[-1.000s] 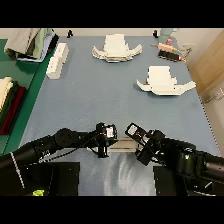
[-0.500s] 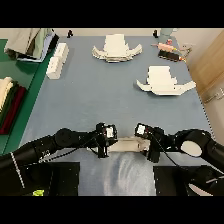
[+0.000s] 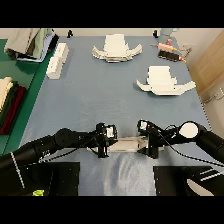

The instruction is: Fold the box.

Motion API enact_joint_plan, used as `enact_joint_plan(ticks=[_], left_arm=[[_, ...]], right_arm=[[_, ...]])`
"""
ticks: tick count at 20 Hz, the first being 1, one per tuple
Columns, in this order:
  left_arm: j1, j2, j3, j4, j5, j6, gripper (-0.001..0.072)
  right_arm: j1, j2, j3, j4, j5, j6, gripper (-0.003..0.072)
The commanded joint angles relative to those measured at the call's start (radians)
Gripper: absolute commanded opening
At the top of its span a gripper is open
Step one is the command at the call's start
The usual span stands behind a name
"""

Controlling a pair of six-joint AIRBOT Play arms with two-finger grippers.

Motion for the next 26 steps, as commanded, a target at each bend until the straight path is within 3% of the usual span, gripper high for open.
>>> enact_joint_plan(ticks=[1,17,26], left_arm=[[0.0,0.0,0.0,0.0,0.0,0.0,0.0016],[0.0,0.0,0.0,0.0,0.0,0.0,0.0016],[0.0,0.001,0.0,0.0,0.0,0.0,0.0016]], right_arm=[[-0.011,0.012,0.0,-0.014,0.008,-0.017,0.0698],[-0.01,-0.056,-0.043,0.069,-0.045,-0.197,0.0698],[-0.01,-0.056,-0.063,0.097,-0.055,-0.256,0.0638]])
